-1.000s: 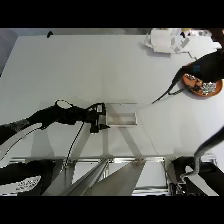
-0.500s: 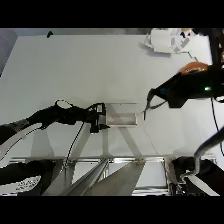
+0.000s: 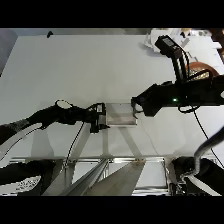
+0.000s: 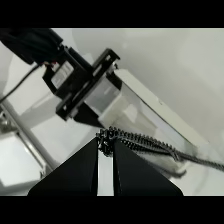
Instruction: Fold the box and place the chain.
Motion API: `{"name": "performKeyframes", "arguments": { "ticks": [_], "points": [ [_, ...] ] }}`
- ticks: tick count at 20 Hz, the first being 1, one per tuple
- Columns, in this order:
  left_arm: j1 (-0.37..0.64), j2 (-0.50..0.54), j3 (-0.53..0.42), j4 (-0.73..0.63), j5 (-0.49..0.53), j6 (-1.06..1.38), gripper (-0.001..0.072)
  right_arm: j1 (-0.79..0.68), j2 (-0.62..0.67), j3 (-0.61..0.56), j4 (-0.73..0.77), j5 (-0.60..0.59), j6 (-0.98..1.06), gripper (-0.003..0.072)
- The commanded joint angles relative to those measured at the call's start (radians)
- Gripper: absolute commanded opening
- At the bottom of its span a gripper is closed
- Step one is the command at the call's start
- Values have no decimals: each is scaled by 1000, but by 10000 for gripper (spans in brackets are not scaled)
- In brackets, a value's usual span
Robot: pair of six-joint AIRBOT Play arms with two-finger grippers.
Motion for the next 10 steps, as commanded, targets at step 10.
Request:
{"name": "performKeyframes", "arguments": {
  "ticks": [10],
  "points": [
    [0, 0, 0, 0, 0, 0, 209, 54, -1, -17, 134, -147, -2, 13]
  ]
}}
